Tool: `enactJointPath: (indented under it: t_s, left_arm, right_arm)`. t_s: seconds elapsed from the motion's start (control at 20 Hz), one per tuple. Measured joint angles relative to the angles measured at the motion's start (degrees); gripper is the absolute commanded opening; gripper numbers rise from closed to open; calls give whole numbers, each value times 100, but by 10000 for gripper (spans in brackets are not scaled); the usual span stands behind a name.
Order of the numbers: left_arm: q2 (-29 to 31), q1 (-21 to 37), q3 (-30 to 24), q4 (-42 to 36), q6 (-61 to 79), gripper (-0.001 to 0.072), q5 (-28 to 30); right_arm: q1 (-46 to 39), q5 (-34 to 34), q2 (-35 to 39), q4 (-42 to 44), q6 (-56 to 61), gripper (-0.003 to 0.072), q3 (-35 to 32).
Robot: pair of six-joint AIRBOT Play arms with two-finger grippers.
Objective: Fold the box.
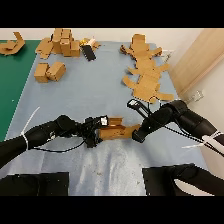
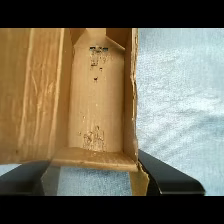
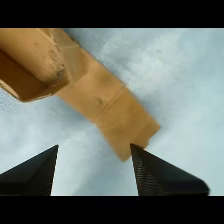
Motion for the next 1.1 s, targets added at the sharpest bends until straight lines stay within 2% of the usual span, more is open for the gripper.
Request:
enactJointPath:
  t_s: [0.3,0.55,0.8,1.1]
  left_arm:
    - [0,-4,17,2,120,514,129]
    - [15,-4,22,15,-68,514,98]
    - [223,7,22,284,-267,515,-662]
    - [476,7,-31,964,-992,514,-1165]
  right_arm:
    - [11,-170,2,1145,870,715,0]
    - [68,-223,0,1585,1368,714,0]
    - [83,-557,0,1700,1534,713,0]
    - [83,-841,0,1670,1545,709,0]
